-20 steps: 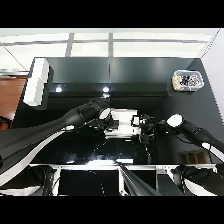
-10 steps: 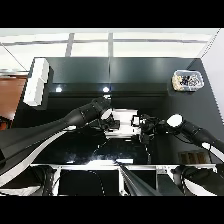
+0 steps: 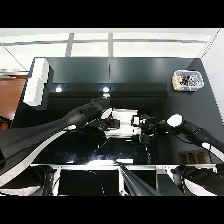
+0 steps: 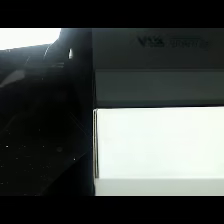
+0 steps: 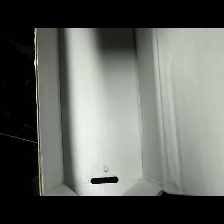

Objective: Fold the box and place the chain.

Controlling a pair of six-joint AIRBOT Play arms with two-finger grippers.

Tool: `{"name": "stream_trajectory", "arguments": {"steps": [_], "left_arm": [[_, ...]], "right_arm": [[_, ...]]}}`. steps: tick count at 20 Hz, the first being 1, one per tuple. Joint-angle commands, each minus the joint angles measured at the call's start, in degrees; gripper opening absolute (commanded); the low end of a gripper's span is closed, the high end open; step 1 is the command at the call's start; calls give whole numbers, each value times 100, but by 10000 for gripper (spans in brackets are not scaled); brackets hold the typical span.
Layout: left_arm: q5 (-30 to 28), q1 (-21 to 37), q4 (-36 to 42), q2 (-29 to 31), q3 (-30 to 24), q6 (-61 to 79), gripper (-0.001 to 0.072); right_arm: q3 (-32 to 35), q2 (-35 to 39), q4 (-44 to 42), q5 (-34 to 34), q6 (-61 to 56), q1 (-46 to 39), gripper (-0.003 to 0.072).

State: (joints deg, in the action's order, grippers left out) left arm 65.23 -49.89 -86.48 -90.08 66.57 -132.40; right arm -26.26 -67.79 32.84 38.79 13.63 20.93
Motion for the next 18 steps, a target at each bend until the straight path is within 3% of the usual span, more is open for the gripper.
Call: {"name": "stream_trajectory", "arguments": {"steps": [1, 4, 5, 6, 9, 11, 12, 13, 14, 15, 16, 17, 18], "left_arm": [[-13, -2, 15, -4, 2, 2, 25], [-15, -2, 20, -4, 4, -9, 30], [-20, -2, 22, -4, 4, -9, 100], [-20, -2, 24, -4, 4, -9, 230], [-20, -2, 39, -4, 2, -9, 262], [-22, -2, 39, -4, 2, -9, 487], [-22, -2, 35, -4, 2, -9, 491], [-22, -2, 37, -4, 2, -11, 487], [-22, -2, 37, -4, 2, -13, 404], [-24, -2, 37, -4, 2, -11, 196], [-50, -2, 37, -4, 2, -9, 84], [-79, -2, 39, -4, 4, -7, 26], [-96, -2, 42, -4, 4, -7, 26]], "right_arm": [[0, 0, 2, -9, 9, 2, 195], [0, 0, 2, -7, 11, 2, 194], [0, 0, 2, -7, 9, 2, 195], [0, 0, 2, -9, 9, 2, 195], [0, 0, 2, -7, 9, 2, 195], [0, 0, 2, -7, 11, 2, 195], [0, 0, 2, -7, 11, 2, 195], [0, 0, 2, -7, 11, 2, 195], [0, 0, 2, -7, 11, 2, 195], [0, 0, 2, -7, 9, 2, 195], [0, 0, 2, -7, 11, 2, 195], [0, 0, 2, -7, 11, 2, 195], [0, 0, 2, -7, 9, 2, 195]]}}
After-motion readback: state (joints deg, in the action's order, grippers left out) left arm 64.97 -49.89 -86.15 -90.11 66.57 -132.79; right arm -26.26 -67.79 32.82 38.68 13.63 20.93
